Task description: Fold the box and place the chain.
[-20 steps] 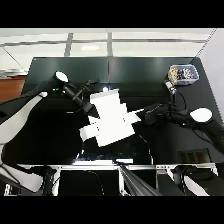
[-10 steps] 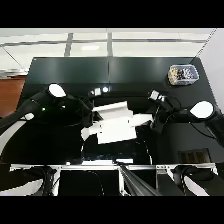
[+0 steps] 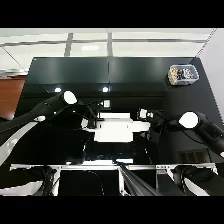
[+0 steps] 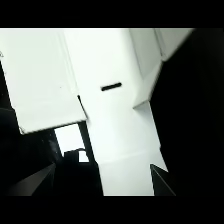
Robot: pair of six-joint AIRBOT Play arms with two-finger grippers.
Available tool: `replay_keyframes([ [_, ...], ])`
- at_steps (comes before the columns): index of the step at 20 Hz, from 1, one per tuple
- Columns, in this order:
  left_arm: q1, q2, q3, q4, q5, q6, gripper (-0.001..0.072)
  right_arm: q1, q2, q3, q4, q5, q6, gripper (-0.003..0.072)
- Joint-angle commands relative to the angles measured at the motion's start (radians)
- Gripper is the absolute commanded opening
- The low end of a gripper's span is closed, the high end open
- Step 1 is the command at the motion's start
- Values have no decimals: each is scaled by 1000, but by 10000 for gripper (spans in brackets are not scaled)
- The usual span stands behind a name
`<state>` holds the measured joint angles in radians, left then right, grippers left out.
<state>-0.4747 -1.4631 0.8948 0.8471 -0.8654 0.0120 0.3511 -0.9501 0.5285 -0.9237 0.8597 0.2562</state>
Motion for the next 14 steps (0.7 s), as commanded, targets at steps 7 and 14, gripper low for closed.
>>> replay_keyframes([
  [7, -3, -14, 0, 8, 16, -2, 24, 88, -98, -14, 90, -21, -214, 714],
  [14, -3, -14, 0, 8, 16, -2, 24, 157, -144, -14, 118, -68, -295, 712],
])
